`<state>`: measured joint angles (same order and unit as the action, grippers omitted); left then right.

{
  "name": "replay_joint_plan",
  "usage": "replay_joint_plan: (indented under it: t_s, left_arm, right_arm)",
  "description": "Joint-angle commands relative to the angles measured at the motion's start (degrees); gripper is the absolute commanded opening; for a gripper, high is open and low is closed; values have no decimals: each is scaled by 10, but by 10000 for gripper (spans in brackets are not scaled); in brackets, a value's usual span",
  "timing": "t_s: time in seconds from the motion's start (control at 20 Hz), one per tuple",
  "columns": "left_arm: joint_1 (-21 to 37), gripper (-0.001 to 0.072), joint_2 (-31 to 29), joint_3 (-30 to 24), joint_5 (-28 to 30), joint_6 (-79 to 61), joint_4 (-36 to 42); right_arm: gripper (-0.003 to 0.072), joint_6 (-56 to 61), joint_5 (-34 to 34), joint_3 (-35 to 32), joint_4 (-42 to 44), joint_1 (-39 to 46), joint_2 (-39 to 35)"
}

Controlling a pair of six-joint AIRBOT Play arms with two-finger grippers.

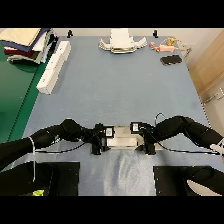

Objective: Fold the box.

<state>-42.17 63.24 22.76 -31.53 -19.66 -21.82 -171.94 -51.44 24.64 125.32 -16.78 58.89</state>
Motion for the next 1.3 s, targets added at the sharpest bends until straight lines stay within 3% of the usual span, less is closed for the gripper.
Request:
replay_joint_plan:
  t_s: [0.0, 0.05, 0.1, 0.35, 0.6, 0.75, 0.8, 0.9, 1.0, 1.05, 1.1, 1.25]
  left_arm:
    - [0, 513, 0, 0, 0, 0, 0]
    - [0, 513, 0, 0, 0, 0, 0]
    - [0, 513, 0, 0, 0, 0, 0]
    - [0, 513, 0, 0, 0, 0, 0]
    - [0, 513, 0, 0, 0, 0, 0]
    - [0, 513, 0, 0, 0, 0, 0]
    - [0, 513, 0, 0, 0, 0, 0]
    - [0, 513, 0, 0, 0, 0, 0]
    - [0, 513, 0, 0, 0, 0, 0]
    - [0, 513, 0, 0, 0, 0, 0]
    - [0, 513, 0, 0, 0, 0, 0]
    - [0, 513, 0, 0, 0, 0, 0]
  right_arm:
    - [520, 1, 0, 0, 0, 0, 0]
    - [703, 14, 0, 1, 0, 0, -1]
    - [717, 24, 0, 1, -5, 0, -5]
    - [717, 176, -3, 11, -110, 0, -51]
    - [717, 304, -87, 39, -186, 0, -131]
    - [703, 426, -126, 66, -186, 0, -178]
    - [678, 486, -141, 77, -171, 0, -191]
    - [376, 594, -183, 97, -119, 0, -204]
    - [124, 640, -204, 99, -24, 0, -198]
    - [37, 645, -197, 97, 26, -1, -189]
    - [4, 645, -173, 97, 67, -6, -179]
    - [4, 646, -46, 97, 98, -38, -142]
